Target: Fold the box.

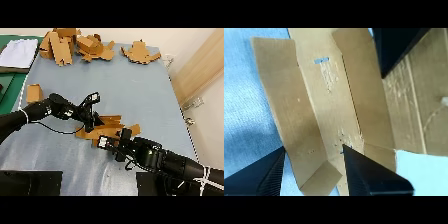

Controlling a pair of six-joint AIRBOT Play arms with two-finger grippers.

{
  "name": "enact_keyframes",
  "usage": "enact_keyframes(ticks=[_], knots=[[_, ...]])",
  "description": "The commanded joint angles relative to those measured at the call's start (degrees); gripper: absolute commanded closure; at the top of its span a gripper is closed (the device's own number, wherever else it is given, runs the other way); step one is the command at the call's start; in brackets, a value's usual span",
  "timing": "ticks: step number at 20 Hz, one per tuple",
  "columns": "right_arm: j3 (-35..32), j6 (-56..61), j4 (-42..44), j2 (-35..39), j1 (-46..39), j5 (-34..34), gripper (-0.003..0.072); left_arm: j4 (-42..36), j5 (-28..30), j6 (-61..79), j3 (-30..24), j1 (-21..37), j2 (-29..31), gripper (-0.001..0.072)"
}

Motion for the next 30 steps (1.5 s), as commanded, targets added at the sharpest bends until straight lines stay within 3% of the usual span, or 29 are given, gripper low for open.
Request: enact_keyframes(ticks=[1, 7, 10, 12, 15, 18, 30], knots=[[0.04, 0.31, 0.0, 0.13, 0.02, 0.09, 0.012, 0.02, 0.04, 0.02, 0.04, 0.0, -0.02, 0.0696], [0.02, 1.09, 1.92, 0.17, -0.26, 0.04, 0.0121, 0.02, 0.04, 0.02, 0.04, 0.02, -0.02, 0.0697], [-0.07, -6.1, 4.81, 0.55, -4.42, -0.55, 0.012, 0.02, 0.04, 0.02, 0.04, 0.02, -0.02, 0.0697], [-0.33, -17.88, 14.49, 0.94, -8.98, -2.91, 0.012, 0.02, 0.04, 0.02, 0.04, 0.0, -0.02, 0.0697], [-0.37, -43.47, 37.68, 1.62, -17.18, -4.79, 0.0121, 0.02, 0.04, 0.02, 0.04, 0.02, -0.04, 0.0696], [-0.37, -60.28, 52.7, 2.43, -23.12, -1.66, 0.0121, 0.02, 0.04, 0.02, 0.04, 0.02, -0.04, 0.0696], [-0.37, -74.86, 63.73, 2.78, -35.91, 2.38, 0.0121, 0.02, 0.04, 0.02, 0.04, 0.02, -0.02, 0.0697]])
